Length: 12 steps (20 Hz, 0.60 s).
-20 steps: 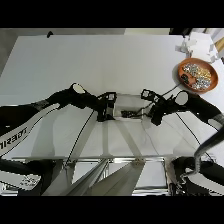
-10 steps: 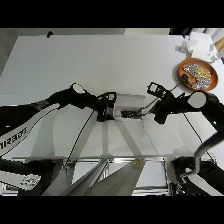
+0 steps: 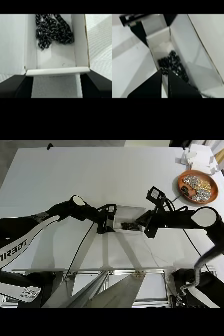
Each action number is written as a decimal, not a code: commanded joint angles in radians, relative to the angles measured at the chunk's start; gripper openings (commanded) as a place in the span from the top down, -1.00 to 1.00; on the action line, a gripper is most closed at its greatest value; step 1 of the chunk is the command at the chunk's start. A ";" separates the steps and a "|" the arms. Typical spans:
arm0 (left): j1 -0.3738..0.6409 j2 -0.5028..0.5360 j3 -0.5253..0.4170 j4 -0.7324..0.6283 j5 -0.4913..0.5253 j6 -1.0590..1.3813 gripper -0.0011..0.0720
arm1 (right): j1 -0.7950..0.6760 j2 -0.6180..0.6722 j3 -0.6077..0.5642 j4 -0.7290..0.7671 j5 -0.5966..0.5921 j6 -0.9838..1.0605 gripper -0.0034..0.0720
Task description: Fold the box and place the chain.
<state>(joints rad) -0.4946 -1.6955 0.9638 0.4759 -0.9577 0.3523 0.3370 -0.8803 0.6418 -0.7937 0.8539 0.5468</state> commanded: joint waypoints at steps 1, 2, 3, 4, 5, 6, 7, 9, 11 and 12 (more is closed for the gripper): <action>0.001 0.000 0.000 0.000 0.000 0.000 0.28 | 0.081 -0.043 0.001 0.039 -0.175 0.011 0.87; 0.000 0.000 0.000 0.000 0.000 0.000 0.28 | 0.088 -0.071 0.001 0.039 -0.205 0.032 0.87; 0.001 0.000 0.000 0.000 0.000 0.000 0.28 | 0.088 -0.105 0.001 0.039 -0.218 0.056 0.87; 0.001 0.000 0.000 0.000 0.000 0.000 0.28 | 0.088 -0.136 0.001 0.038 -0.217 0.060 0.87; 0.001 0.000 0.000 0.000 0.000 0.000 0.28 | 0.088 -0.170 0.001 0.038 -0.212 0.060 0.87; 0.001 0.000 0.000 0.000 0.000 0.000 0.28 | 0.088 -0.198 0.001 0.039 -0.204 0.060 0.87; 0.001 0.000 0.000 0.000 0.000 0.000 0.28 | 0.088 -0.223 0.001 0.039 -0.191 0.060 0.87; 0.000 0.000 0.000 0.000 0.000 0.000 0.28 | 0.088 -0.235 0.001 0.039 -0.156 0.059 0.87; 0.001 0.000 0.000 0.000 0.000 0.000 0.28 | 0.088 -0.232 0.001 0.043 -0.146 0.059 0.85; 0.001 0.000 0.000 0.000 0.000 0.000 0.28 | 0.087 -0.232 0.001 0.043 -0.146 0.059 0.70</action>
